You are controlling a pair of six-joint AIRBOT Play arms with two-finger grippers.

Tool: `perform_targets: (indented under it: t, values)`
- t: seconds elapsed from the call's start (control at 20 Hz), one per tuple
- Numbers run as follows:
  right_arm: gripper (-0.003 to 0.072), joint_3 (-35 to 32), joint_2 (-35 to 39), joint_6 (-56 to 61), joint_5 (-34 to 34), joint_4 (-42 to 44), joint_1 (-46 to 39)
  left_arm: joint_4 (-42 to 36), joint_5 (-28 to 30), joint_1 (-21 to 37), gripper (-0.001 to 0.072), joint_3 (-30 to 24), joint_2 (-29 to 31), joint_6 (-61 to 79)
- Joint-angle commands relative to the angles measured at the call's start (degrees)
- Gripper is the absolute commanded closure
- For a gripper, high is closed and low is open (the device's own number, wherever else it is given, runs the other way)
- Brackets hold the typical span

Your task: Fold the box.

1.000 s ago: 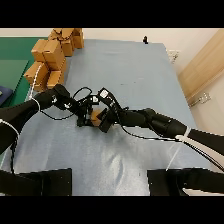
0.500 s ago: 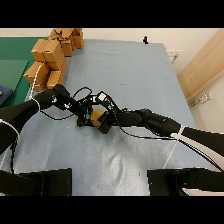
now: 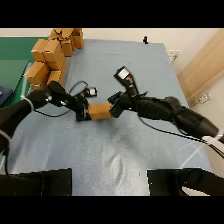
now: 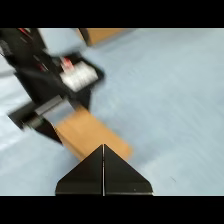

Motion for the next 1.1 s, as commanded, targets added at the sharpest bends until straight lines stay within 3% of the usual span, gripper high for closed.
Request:
perform_targets:
  t: [0.0,0.1,0.2,0.35,0.4,0.8,1.05]
  values:
    - [0.0683,-0.52,5.16,18.27,-10.73,-23.69,-5.99,-0.33,13.00,6.56,0.0703,0.02,7.87,-17.55]
    - [0.0683,-1.66,6.88,20.70,-11.19,-25.94,-8.37,0.02,21.81,11.98,0.0703,0.15,11.85,-27.85]
    - [0.0682,-1.77,7.41,20.68,-11.06,-25.94,-8.66,3.56,24.20,16.20,0.0703,2.14,12.17,-40.41]
    - [0.0682,-2.49,7.37,20.96,-10.54,-25.00,-8.63,28.41,19.47,16.85,0.0703,7.28,9.07,-67.19]
    - [0.0682,-2.71,7.32,21.05,-10.54,-25.03,-8.63,32.81,18.91,16.33,0.0703,8.72,7.82,-70.66]
    - [0.0682,-3.74,7.21,22.53,-10.56,-23.67,-8.63,34.27,15.23,15.28,0.0702,18.75,-4.52,-74.10]
    - [0.0682,-3.74,7.21,22.69,-10.56,-23.04,-8.63,34.21,14.97,14.95,0.0702,19.39,-7.96,-73.92]
